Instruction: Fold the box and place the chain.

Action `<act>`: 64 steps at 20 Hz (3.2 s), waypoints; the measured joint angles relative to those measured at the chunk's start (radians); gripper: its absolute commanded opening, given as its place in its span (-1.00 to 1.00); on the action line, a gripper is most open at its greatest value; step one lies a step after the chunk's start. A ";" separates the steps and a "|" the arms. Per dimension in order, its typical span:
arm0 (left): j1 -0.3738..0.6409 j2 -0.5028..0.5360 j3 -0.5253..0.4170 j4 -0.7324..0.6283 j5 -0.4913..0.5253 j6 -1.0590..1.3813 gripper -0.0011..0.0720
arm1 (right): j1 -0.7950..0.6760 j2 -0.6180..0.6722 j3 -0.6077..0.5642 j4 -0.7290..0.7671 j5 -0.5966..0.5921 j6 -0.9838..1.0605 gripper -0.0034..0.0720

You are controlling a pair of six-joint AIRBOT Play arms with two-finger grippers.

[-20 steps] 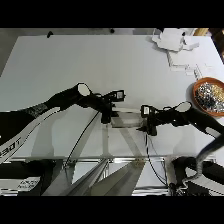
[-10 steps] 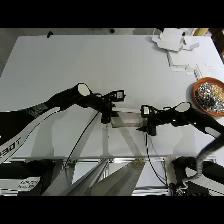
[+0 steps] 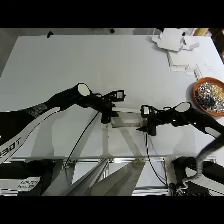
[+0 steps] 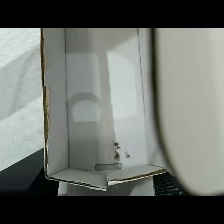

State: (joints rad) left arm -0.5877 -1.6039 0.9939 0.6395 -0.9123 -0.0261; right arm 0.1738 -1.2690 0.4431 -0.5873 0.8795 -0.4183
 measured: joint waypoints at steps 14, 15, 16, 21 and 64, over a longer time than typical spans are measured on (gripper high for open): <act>0.060 0.134 -0.001 0.171 -0.147 -0.157 0.39 | 0.001 -0.001 0.000 -0.004 -0.001 -0.001 0.30; 0.070 0.164 -0.001 0.204 -0.180 -0.196 0.11 | 0.001 -0.001 0.000 -0.004 -0.001 -0.001 0.30; 0.077 0.193 -0.001 0.231 -0.209 -0.231 -0.26 | 0.001 -0.001 0.000 -0.004 -0.001 0.000 0.30; 0.040 0.325 -0.001 0.292 -0.341 -0.353 -0.97 | 0.001 -0.001 0.000 -0.002 -0.001 0.002 0.30; -0.111 0.360 -0.208 0.470 0.058 -0.812 -0.67 | 0.001 -0.001 0.000 -0.004 -0.001 0.000 0.30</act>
State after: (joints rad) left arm -0.6991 -1.2434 0.7856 1.1091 -0.8547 -0.8379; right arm 0.1745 -1.2697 0.4427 -0.5915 0.8787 -0.4179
